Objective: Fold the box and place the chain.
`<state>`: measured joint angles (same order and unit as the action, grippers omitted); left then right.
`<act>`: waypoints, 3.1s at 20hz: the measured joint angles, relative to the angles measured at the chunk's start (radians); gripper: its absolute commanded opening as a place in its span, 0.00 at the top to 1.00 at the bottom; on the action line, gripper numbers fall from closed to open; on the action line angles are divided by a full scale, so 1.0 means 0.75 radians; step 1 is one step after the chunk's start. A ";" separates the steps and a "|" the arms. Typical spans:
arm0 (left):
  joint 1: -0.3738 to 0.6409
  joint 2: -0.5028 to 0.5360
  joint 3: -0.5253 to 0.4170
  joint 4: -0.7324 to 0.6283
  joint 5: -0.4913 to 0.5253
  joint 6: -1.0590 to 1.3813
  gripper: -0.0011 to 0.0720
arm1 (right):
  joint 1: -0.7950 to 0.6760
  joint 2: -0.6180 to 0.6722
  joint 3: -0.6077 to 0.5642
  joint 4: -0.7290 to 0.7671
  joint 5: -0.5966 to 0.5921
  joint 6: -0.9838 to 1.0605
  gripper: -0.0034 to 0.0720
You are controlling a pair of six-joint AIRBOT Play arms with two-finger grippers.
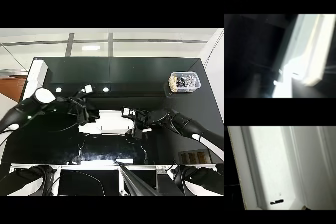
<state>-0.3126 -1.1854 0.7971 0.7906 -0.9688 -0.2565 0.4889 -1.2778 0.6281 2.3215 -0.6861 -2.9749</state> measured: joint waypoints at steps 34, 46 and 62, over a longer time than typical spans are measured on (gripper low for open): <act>0.129 -0.065 0.062 -0.287 -0.163 -0.333 0.02 | 0.000 0.000 0.000 -0.001 -0.012 0.006 0.49; 0.112 -0.034 -0.215 -0.014 -0.084 0.104 0.02 | 0.000 0.000 0.000 -0.001 -0.017 0.006 0.49; -0.125 -0.072 -0.281 -0.184 0.244 0.559 0.66 | 0.000 0.000 0.000 -0.001 -0.024 0.006 0.49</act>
<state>-0.4061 -1.2392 0.5865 0.6525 -0.7860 0.1627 0.4889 -1.2778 0.6281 2.3207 -0.7040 -2.9704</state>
